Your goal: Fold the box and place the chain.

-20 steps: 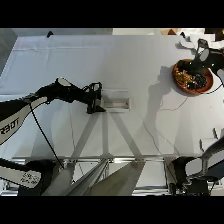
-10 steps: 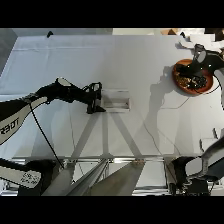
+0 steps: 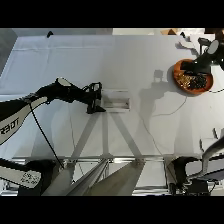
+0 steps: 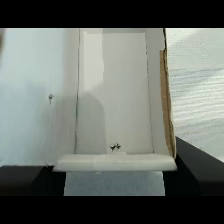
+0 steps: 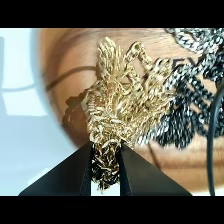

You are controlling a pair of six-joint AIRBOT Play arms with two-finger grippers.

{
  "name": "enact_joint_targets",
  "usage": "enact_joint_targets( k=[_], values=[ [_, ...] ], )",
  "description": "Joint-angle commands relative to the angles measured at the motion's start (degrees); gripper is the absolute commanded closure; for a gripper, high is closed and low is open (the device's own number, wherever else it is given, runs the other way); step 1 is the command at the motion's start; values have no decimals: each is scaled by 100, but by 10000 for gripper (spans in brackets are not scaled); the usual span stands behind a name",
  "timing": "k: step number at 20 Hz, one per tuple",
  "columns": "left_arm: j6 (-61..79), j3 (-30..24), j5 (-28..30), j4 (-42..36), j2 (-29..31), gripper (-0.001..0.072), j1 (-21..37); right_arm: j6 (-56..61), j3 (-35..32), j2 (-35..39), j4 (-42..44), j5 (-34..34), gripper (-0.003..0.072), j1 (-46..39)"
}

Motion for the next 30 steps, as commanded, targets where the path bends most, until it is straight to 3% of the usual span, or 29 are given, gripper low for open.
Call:
enact_joint_targets(
  k=[1,8,13,20,30],
  values=[
    [0,0,0,0,4,216,2,-192,-310,505,-74,258,687,262],
    [0,0,2,2,4,216,2,-295,-2376,1941,13,-7,687,476],
    [0,0,2,0,4,216,2,-444,-3407,3016,76,-188,687,876],
    [0,0,0,0,4,216,2,-46,-3556,3495,168,-212,687,2083],
    [0,0,2,2,4,216,2,966,-3556,3340,160,-1143,686,3836]
  ],
)
